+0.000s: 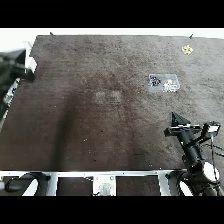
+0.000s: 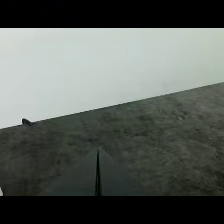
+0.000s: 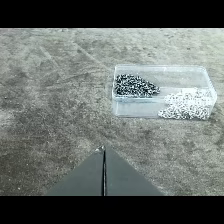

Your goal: Fold the box and place the chain.

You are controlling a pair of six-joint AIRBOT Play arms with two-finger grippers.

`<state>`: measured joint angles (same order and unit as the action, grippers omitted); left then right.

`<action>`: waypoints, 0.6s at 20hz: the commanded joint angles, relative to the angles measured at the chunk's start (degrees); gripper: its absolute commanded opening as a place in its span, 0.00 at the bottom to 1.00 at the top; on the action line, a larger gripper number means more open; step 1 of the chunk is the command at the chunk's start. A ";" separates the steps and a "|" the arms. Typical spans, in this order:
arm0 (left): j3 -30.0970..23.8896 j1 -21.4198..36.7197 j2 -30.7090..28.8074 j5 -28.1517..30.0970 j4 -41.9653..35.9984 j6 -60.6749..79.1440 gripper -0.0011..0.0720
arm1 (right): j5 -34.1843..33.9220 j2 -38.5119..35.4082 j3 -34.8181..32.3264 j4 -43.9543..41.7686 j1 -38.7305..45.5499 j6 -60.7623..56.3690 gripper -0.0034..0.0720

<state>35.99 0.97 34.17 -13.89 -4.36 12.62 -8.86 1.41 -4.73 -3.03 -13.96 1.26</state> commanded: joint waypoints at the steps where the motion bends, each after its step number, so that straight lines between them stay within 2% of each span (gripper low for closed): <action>1: -14.58 -0.63 -14.84 3.98 -4.31 2.71 0.02 | 0.00 0.04 -0.02 -0.02 -0.02 0.00 0.05; 4: -24.52 -0.63 -26.32 8.79 -4.31 2.62 0.02 | 0.00 0.04 -0.02 -0.02 -0.02 0.00 0.05; 6: -28.15 -0.63 -30.88 8.94 -4.31 2.16 0.02 | 0.00 0.02 -0.02 0.00 -0.02 0.00 0.05; 9: -28.83 -0.63 -31.71 9.86 -4.28 1.22 0.02 | -0.02 0.02 -0.02 0.02 -0.02 0.00 0.05; 12: -28.92 -0.63 -31.54 13.20 -4.31 1.09 0.02 | 0.00 0.02 -0.02 0.02 -0.02 0.00 0.05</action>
<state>8.23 0.34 3.79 -3.68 -8.56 14.09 -8.88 1.43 -4.73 -3.03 -13.96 1.26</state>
